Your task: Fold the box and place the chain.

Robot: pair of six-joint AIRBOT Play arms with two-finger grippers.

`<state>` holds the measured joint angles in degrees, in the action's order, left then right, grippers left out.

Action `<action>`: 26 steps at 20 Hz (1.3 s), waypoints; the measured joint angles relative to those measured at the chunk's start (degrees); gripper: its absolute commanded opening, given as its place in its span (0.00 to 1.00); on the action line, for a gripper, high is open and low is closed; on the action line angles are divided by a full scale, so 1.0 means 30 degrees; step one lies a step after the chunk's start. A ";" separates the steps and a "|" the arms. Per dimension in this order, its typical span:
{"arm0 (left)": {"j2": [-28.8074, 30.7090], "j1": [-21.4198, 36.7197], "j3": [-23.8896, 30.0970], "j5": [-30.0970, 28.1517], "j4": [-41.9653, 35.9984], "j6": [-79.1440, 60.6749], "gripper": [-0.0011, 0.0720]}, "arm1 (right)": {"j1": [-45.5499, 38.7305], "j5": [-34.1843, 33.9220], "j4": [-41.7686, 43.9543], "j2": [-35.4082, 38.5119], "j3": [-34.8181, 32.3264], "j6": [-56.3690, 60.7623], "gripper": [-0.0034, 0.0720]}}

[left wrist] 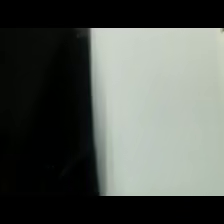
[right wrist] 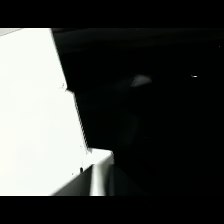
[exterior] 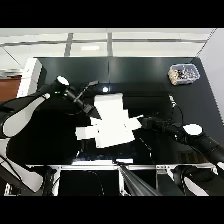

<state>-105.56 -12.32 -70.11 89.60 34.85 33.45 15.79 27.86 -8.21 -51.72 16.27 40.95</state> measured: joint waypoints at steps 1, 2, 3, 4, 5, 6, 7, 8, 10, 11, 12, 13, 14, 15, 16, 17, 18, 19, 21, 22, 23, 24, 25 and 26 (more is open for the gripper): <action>-0.0007 -0.0058 -0.0029 -0.0058 0.0255 -0.0029 0.05 | 0.0000 0.0000 -0.0087 0.0000 0.0000 0.0000 0.88; 0.0000 -0.0095 -0.0051 -0.0109 0.0532 -0.0029 0.05 | -0.0073 0.0036 -0.0335 0.0000 0.0066 -0.0007 0.87; 0.0095 -0.0095 -0.0073 -0.0138 0.0699 -0.0029 0.05 | -0.0219 0.0328 -0.0852 0.0007 0.0255 -0.0007 0.87; 0.0262 -0.0095 -0.0095 -0.0146 0.0867 -0.0029 0.05 | -0.0517 0.0918 -0.1872 0.0007 0.0663 -0.0007 0.87; 0.0517 -0.0080 -0.0095 -0.0160 0.1086 0.0029 0.05 | -0.0882 0.1770 -0.3162 0.0007 0.1260 -0.0007 0.87; 0.0882 -0.0087 -0.0044 -0.0168 0.1231 0.0124 0.04 | -0.1290 0.3060 -0.4758 0.0029 0.2149 0.0000 0.87; 0.1421 -0.0124 0.0138 -0.0211 0.1348 0.0102 0.04 | -0.1610 0.4452 -0.6411 0.0029 0.3075 0.0007 0.87; 0.2142 -0.0146 0.0525 -0.0372 0.1413 -0.0197 0.05 | -0.1865 0.6011 -0.8080 0.0044 0.4204 0.0036 0.87; 0.3934 -0.0160 0.1916 -0.1741 0.1144 -0.1384 0.05 | -0.2171 0.8364 -1.0928 0.0058 0.6164 0.0080 0.87; 0.4867 -0.0160 0.2827 -0.2790 0.0736 -0.2375 0.05 | -0.2251 0.9078 -1.1861 0.0066 0.6870 -0.0051 0.87; 0.5836 -0.0240 0.3876 -0.4153 0.0219 -0.3876 0.05 | -0.2295 0.9559 -1.2648 0.0066 0.7388 -0.0459 0.87; 0.6564 -0.0401 0.4830 -0.5370 -0.0219 -0.5712 0.05 | -0.2288 0.9836 -1.3333 0.0066 0.7672 -0.1027 0.87; 0.7140 -0.0627 0.5676 -0.6390 -0.0605 -0.7854 0.05 | -0.2164 0.9806 -1.3821 0.0066 0.7796 -0.1829 0.87; 0.7490 -0.0882 0.6251 -0.7278 -0.0889 -0.9704 0.05 | -0.1960 0.9690 -1.4273 0.0058 0.7766 -0.2710 0.87; 0.7686 -0.1217 0.6717 -0.8167 -0.1005 -1.1322 0.05 | -0.1647 0.9449 -1.4528 0.0058 0.7614 -0.3708 0.87; 0.7788 -0.1610 0.7053 -0.9034 -0.1049 -1.2590 0.05 | -0.1297 0.9136 -1.4761 0.0044 0.7380 -0.4619 0.87; 0.7803 -0.1982 0.7257 -0.9959 -0.1137 -1.3435 0.05 | -0.0882 0.8779 -1.5001 0.0044 0.7060 -0.5523 0.87; 0.7752 -0.2382 0.7388 -1.0899 -0.1137 -1.4149 0.05 | -0.0466 0.8415 -1.5161 0.0036 0.6725 -0.6331 0.87; 0.7497 -0.2943 0.7410 -1.2087 -0.1071 -1.5008 0.05 | 0.0364 0.7963 -1.5795 0.0022 0.6011 -0.7883 0.87; 0.7329 -0.3155 0.7388 -1.2400 -0.0984 -1.5322 0.05 | 0.0736 0.7803 -1.6058 -0.0036 0.5690 -0.8546 0.87; 0.7169 -0.3300 0.7315 -1.2626 -0.0867 -1.5569 0.05 | 0.1049 0.7716 -1.6254 -0.0117 0.5428 -0.9027 0.87; 0.7060 -0.3402 0.7257 -1.2692 -0.0772 -1.5722 0.05 | 0.1362 0.7599 -1.6407 -0.0277 0.5173 -0.9398 0.87; 0.6980 -0.3475 0.7206 -1.2735 -0.0678 -1.5868 0.05 | 0.1683 0.7526 -1.6502 -0.0474 0.4976 -0.9697 0.87; 0.6921 -0.3534 0.7169 -1.2801 -0.0546 -1.5970 0.05 | 0.1989 0.7446 -1.6560 -0.0707 0.4838 -0.9923 0.87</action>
